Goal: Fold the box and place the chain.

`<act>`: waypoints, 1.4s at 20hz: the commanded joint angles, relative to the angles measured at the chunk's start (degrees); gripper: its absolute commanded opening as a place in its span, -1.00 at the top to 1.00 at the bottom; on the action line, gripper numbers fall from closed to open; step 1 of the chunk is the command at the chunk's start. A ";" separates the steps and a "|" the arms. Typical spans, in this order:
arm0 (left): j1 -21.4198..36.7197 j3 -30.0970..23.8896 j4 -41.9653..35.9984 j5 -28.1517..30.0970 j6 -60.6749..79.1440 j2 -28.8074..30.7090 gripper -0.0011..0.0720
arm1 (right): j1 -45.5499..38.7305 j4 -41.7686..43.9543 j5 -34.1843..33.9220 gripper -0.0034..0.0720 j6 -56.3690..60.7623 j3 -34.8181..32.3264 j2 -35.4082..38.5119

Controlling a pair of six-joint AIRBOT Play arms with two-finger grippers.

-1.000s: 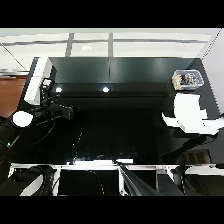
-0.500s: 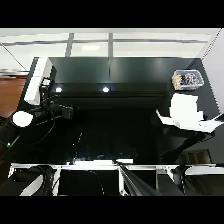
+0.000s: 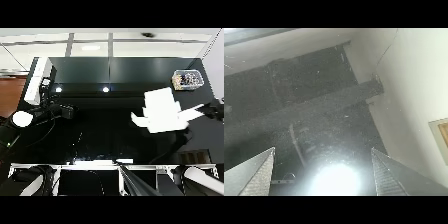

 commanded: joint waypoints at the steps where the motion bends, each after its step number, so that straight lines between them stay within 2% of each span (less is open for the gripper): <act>1: -0.04 0.04 -0.42 0.11 -0.02 -0.04 -0.95 | 10.49 14.91 -19.06 0.87 -2.51 -17.73 16.94; 3: -0.07 0.07 -1.60 0.24 0.00 -0.07 -0.96 | 20.04 21.77 -29.79 0.87 -2.60 -26.80 25.90; 5: -0.11 0.17 -1.92 0.00 0.02 -0.09 -0.95 | 31.10 23.17 -37.16 0.87 -2.58 -32.46 31.50; 9: 0.04 4.50 -9.90 -3.28 0.02 -3.91 -0.95 | 51.80 22.32 -47.82 0.87 -2.56 -34.58 32.33; 10: 0.04 6.60 -11.85 -6.10 0.02 -6.54 -0.95 | 56.41 22.29 -51.87 0.87 -2.56 -34.58 32.33; 13: 0.52 15.10 -17.31 -21.40 0.81 -18.99 -0.95 | 66.03 22.32 -61.92 0.86 -2.54 -34.58 31.80; 16: 1.11 22.36 -19.98 -34.21 3.08 -31.01 -0.96 | 69.44 22.32 -63.04 0.87 -2.51 -34.58 30.38; 18: 1.07 25.16 -20.13 -36.81 3.74 -36.35 -0.96 | 69.53 22.29 -61.86 0.86 -2.40 -34.58 29.97; 21: 0.96 28.15 -22.49 -39.39 8.52 -42.29 -0.96 | 69.53 22.32 -61.68 0.86 -2.29 -34.58 29.94; 24: 0.74 31.23 -27.04 -50.40 20.59 -48.00 -0.95 | 69.53 22.34 -61.59 0.86 -2.25 -34.58 29.94; 26: 0.55 32.94 -25.70 -56.11 23.69 -50.60 -0.90 | 69.53 22.32 -61.61 0.87 -1.97 -34.58 29.94; 27: 0.42 33.62 -24.15 -56.65 24.41 -51.32 -0.84 | 69.53 22.34 -61.53 0.87 -1.81 -34.58 29.94; 28: 0.09 34.03 -22.62 -55.32 24.44 -51.47 -0.69 | 69.53 22.29 -61.31 0.87 -1.81 -34.58 29.94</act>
